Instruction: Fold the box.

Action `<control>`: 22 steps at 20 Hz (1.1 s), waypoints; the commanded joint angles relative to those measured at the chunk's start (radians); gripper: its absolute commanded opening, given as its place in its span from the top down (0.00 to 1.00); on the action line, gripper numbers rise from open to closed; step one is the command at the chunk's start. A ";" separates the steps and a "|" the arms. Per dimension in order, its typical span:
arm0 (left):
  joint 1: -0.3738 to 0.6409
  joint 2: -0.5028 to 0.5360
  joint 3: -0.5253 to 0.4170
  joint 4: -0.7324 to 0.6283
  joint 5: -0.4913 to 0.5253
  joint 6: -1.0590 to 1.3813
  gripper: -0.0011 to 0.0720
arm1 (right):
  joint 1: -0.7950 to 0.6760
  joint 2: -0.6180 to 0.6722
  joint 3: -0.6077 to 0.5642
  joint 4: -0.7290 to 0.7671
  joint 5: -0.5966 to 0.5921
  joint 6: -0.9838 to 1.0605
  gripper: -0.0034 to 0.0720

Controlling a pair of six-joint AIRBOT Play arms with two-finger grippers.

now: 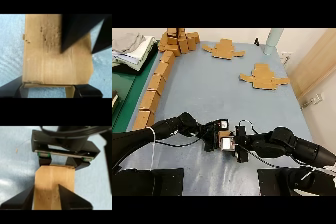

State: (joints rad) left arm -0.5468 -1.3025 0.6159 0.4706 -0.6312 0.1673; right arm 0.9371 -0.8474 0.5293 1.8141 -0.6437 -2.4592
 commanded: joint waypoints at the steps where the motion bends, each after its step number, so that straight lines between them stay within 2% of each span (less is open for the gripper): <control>1: 0.000 0.000 -0.001 0.000 0.000 0.000 0.17 | 0.017 0.005 -0.007 -0.077 0.008 0.001 0.32; 7: 0.000 0.000 -0.001 0.000 0.000 0.000 0.17 | 0.017 0.005 -0.007 -0.186 0.097 0.001 0.32; 10: 0.000 0.000 -0.001 0.000 0.000 0.000 0.17 | 0.018 0.005 -0.007 -0.178 0.089 0.001 0.32; 14: 0.000 0.000 -0.001 0.000 0.000 0.000 0.17 | 0.019 0.005 -0.007 -0.078 0.042 0.000 0.31; 15: 0.000 0.000 -0.001 0.000 0.000 0.000 0.17 | 0.019 0.005 -0.007 -0.048 0.029 0.000 0.30; 16: 0.000 0.000 -0.001 0.000 0.000 0.000 0.17 | 0.019 0.005 -0.007 -0.024 0.022 0.000 0.16; 22: 0.000 0.000 -0.001 0.000 0.000 0.000 0.17 | 0.019 0.005 -0.007 0.015 0.026 0.009 0.15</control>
State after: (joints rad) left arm -0.5468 -1.3025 0.6159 0.4706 -0.6312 0.1673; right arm 0.9550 -0.8429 0.5224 1.7954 -0.6159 -2.4584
